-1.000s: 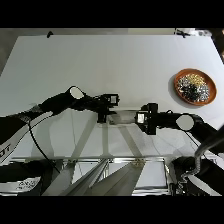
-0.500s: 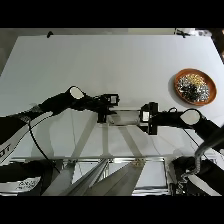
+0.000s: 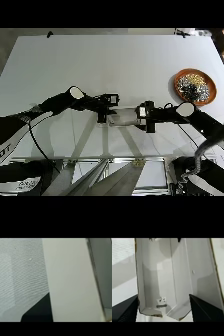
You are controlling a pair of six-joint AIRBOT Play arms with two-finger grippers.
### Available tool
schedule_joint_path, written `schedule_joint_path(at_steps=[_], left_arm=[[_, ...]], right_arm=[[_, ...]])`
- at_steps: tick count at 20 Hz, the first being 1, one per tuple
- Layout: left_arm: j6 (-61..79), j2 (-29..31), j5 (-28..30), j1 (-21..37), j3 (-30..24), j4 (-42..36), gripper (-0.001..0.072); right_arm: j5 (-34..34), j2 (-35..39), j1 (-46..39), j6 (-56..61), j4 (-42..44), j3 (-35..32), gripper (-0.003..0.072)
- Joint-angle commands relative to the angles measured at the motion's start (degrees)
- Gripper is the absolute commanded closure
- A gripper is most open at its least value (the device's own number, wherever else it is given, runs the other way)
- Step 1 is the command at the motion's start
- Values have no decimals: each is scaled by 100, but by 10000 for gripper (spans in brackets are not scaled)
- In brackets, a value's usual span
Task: Fold the box and place the chain.
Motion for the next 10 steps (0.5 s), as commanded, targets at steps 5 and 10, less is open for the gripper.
schedule_joint_path(at_steps=[5,10], left_arm=[[4,4,-4,0,0,4,698],[4,4,-2,0,0,4,698]], right_arm=[[232,0,-2,1513,-949,33,5],[225,81,-4,1585,-826,33,6]])
